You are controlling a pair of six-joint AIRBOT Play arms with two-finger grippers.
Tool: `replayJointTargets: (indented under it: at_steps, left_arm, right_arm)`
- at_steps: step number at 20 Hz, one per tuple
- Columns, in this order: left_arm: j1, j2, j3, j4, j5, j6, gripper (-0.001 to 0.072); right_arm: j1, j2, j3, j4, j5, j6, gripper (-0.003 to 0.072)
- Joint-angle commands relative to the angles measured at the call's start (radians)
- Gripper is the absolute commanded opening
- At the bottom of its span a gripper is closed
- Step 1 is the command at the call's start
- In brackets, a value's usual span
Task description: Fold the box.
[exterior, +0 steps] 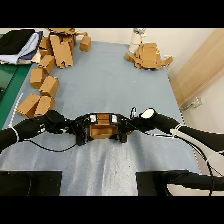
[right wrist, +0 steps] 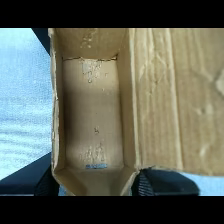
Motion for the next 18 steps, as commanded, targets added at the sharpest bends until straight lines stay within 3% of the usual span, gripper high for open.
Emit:
replayJointTargets:
  at_steps: [1,11,12,13,14,18]
  left_arm:
    - [0.0,-0.001,0.001,0.0,0.006,0.0,0.0532]
    - [0.0,-0.001,0.001,-0.002,0.007,0.0,0.0531]
    - [0.0,-0.001,0.001,-0.004,0.007,0.0,0.0532]
    - [0.0,-0.001,0.001,-0.004,0.007,0.0,0.0532]
    - [0.0,-0.001,0.001,-0.004,0.007,0.0,0.0532]
    - [0.0,-0.001,0.001,-0.003,0.008,0.0,0.0532]
  right_arm:
    - [0.0,-0.001,0.0,0.001,0.001,0.0,0.0531]
    - [0.0,-0.001,0.0,0.0,-0.008,0.0,0.0534]
    - [0.0,-0.001,0.0,0.0,-0.008,0.0,0.06]
    - [0.0,-0.001,0.0,0.001,-0.008,0.001,0.0611]
    - [0.0,-0.001,0.0,0.001,-0.008,0.002,0.0715]
    - [0.0,0.0,0.0,0.006,-0.011,0.25,0.0715]
